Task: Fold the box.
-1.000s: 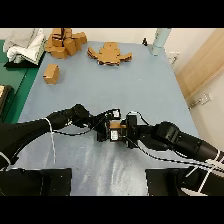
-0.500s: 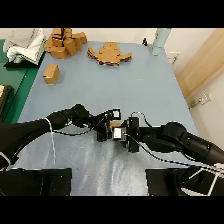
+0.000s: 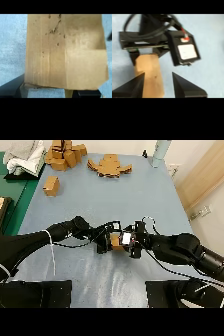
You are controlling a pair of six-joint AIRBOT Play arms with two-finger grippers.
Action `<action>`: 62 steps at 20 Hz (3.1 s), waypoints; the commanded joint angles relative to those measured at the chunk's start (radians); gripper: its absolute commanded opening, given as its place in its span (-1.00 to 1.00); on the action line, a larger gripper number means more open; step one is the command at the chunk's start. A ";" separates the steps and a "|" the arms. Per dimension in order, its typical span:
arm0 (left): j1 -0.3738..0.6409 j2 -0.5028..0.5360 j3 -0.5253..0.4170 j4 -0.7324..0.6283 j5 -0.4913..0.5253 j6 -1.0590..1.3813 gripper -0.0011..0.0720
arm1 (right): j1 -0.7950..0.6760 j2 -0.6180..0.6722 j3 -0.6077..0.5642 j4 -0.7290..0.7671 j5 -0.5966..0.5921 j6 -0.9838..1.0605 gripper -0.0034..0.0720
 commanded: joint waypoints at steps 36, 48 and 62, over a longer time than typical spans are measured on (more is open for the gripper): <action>0.000 0.001 0.000 0.000 0.000 0.000 0.42 | 0.054 -0.185 0.000 -0.145 0.044 -0.042 0.44; 0.000 0.001 0.000 0.000 0.000 0.000 0.42 | 0.054 -0.167 0.000 -0.138 0.045 -0.042 0.22; 0.000 0.001 0.000 0.000 0.000 0.000 0.42 | 0.055 -0.169 0.000 -0.063 0.002 -0.042 -0.42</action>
